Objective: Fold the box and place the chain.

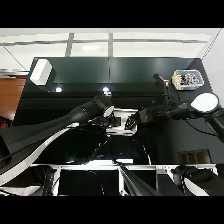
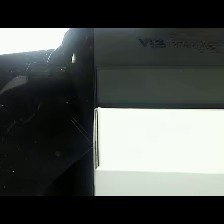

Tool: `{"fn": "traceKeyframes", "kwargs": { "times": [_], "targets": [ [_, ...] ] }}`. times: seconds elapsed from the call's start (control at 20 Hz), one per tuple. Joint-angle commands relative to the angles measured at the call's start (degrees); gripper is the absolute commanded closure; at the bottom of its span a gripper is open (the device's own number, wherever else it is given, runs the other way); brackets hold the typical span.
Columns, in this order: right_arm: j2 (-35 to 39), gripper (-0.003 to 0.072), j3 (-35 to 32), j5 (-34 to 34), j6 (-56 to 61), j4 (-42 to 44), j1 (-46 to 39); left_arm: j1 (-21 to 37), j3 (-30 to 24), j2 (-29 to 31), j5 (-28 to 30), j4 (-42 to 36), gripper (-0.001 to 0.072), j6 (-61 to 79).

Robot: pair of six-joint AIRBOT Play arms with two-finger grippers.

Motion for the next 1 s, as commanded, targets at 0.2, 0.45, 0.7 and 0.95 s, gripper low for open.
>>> {"fn": "traceKeyframes", "kwargs": {
  "times": [0.2,0.45,0.7,0.95],
  "targets": [
    [-1.73,0.0676,-3.19,-11.52,3.65,-1.36,3.54,0.0,0.02,-0.04,0.07,0.02,0.0683,0.02],
    [-2.89,0.0417,-3.15,-12.26,6.84,-6.51,4.13,0.0,0.02,-0.04,0.35,0.04,0.0682,0.02],
    [1.92,0.0418,-2.21,0.09,6.82,-17.86,-8.37,0.0,0.02,-0.04,0.35,0.02,0.0682,0.02],
    [4.48,0.0418,-2.32,5.27,6.73,-28.94,-16.92,0.0,0.02,-0.2,0.44,0.0,0.0682,0.0]
  ]
}}
